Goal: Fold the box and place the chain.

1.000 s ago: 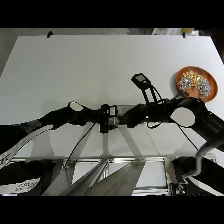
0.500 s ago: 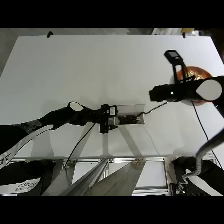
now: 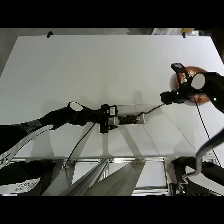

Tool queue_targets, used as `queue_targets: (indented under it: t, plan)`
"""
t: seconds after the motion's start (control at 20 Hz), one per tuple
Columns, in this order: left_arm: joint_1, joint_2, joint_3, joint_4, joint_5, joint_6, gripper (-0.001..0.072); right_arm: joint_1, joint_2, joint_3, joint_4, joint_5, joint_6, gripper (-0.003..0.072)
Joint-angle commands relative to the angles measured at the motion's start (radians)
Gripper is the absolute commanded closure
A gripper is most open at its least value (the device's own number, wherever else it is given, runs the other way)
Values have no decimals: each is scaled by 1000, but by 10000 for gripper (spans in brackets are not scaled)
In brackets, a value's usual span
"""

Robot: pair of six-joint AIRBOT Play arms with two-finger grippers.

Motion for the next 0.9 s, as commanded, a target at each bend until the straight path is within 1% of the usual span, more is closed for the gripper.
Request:
queue_targets:
  t: [0.0, 0.4, 0.65, 0.85]
  plan:
    - [0, 0, 0, 0, 0, 0, 540, -7, -66, -3, -19, -12, 2, 341]
    - [0, 0, 0, 0, 0, 0, 540, -7, -164, -4, -17, -60, 26, 342]
    - [0, 0, 0, 0, 0, 0, 540, -7, -167, -11, -17, -115, 26, 351]
    - [0, 0, 0, 0, 0, 0, 540, -7, -169, -18, -17, -122, 26, 359]
